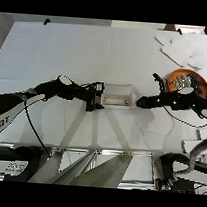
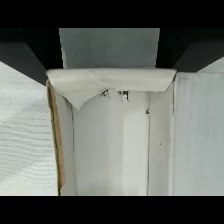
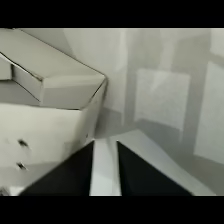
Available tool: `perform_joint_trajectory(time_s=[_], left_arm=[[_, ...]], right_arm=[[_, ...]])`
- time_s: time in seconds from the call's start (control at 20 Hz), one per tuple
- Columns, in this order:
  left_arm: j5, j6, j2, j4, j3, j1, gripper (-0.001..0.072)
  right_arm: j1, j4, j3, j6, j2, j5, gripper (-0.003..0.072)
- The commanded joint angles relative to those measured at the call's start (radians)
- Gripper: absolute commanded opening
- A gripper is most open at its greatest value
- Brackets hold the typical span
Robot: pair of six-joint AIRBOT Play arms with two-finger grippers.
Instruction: Fold the box and place the chain.
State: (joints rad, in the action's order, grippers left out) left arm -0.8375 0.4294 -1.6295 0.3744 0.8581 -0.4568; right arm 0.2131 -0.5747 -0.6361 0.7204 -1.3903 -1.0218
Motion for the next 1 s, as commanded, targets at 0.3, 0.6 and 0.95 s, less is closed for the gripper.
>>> perform_joint_trajectory(time_s=[0.3,0.6,0.95], left_arm=[[0.0,0.0,0.0,0.0,0.001,0.0,0.0156],[0.0,0.0,0.0,0.0,0.001,0.0,0.0156],[0.0,0.0,0.0,0.0,0.001,0.0,0.0156]], right_arm=[[-0.006,0.057,0.0,0.009,0.077,-0.027,0.0276],[-0.095,0.056,0.0,0.003,0.077,-0.02,0.028],[-0.112,0.026,0.0,0.017,0.077,0.039,0.0295]])
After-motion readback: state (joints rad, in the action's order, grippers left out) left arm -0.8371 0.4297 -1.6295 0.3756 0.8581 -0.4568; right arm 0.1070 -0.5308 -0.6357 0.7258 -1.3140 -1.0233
